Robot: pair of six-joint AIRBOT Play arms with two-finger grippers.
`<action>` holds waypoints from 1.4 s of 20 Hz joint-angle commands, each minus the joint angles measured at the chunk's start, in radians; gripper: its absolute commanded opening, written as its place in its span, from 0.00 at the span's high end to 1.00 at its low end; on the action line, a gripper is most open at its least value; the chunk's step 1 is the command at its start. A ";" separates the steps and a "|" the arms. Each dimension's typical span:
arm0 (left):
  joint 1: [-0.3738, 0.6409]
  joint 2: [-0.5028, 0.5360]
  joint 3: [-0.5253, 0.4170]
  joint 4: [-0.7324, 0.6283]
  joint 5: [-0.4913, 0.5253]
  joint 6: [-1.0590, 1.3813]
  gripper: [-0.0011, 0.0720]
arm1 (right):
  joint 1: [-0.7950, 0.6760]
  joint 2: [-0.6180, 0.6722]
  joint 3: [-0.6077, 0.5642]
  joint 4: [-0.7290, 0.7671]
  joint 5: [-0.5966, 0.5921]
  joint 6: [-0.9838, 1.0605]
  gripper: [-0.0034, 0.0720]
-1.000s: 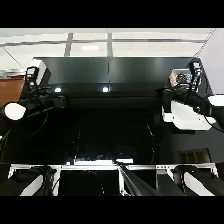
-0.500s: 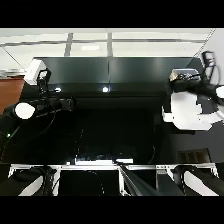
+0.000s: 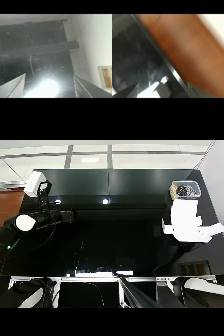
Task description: Fold the box and place the chain.
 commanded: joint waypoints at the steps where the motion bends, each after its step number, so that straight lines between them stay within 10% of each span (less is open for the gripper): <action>1: -0.001 -0.001 0.000 0.000 0.002 0.000 0.01 | -0.142 -0.116 0.042 0.227 0.296 -0.286 0.03; 9: -0.001 -0.002 0.000 0.000 0.001 0.000 0.01 | -0.090 -0.242 0.047 0.206 0.340 -0.440 0.24; 11: -0.001 -0.002 0.000 0.000 0.002 0.000 0.01 | -0.092 -0.243 0.048 0.201 0.358 -0.441 0.78; 12: -0.001 -0.002 0.000 0.000 0.002 0.000 0.01 | -0.091 -0.243 0.053 0.190 0.378 -0.441 0.88; 21: -0.001 -0.002 0.000 0.000 0.002 0.000 0.01 | 0.005 -0.174 0.015 0.341 0.566 -0.391 0.94; 28: -0.001 -0.011 0.000 -0.004 -0.008 0.000 0.01 | 0.287 0.181 -0.487 0.848 0.194 -0.552 0.94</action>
